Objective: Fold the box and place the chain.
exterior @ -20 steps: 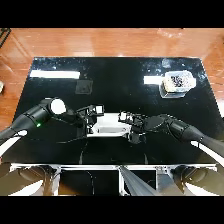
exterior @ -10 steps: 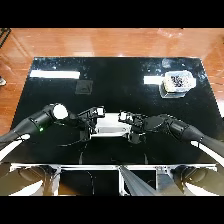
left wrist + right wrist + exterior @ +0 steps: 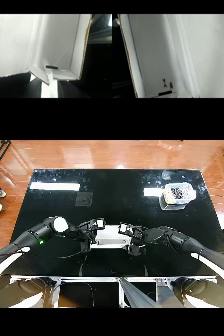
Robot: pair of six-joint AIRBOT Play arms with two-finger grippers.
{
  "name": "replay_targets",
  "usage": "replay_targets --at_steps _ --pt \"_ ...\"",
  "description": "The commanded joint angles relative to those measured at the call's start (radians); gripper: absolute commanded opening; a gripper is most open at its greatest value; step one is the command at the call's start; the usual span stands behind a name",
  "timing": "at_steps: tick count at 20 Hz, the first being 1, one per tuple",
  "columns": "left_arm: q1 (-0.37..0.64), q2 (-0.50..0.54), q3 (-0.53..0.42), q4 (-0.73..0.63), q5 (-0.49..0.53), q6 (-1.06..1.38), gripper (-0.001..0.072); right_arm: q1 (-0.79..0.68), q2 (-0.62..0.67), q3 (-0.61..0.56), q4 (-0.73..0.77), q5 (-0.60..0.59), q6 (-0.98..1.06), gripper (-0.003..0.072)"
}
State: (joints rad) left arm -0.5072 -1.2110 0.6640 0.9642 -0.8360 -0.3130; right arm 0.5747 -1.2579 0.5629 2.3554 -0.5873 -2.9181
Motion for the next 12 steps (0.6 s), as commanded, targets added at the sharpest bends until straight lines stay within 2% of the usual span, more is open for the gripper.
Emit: replay_targets --at_steps 1,3,8,10,12 --pt "0.0 0.0 -0.001 -0.119 -0.015 0.078 0.0289 0.001 0.0 0.0 0.0 0.0 0.002 0.0249" --pt "0.0 0.0 -0.001 -0.199 -0.01 0.129 0.0243 0.001 0.0 0.0 0.0 0.0 0.002 0.025" --pt "-0.003 -0.024 -0.002 -0.192 0.013 0.127 0.024 0.001 0.0 0.0 0.0 0.0 0.005 0.025" --pt "-0.003 -0.03 -0.002 -0.187 0.04 0.128 0.0181 0.001 0.0 0.0 0.0 0.0 0.005 0.025" --pt "-0.008 -0.032 -0.002 -0.154 0.055 0.129 0.0181 0.001 0.0 0.0 0.0 0.0 0.005 0.025"
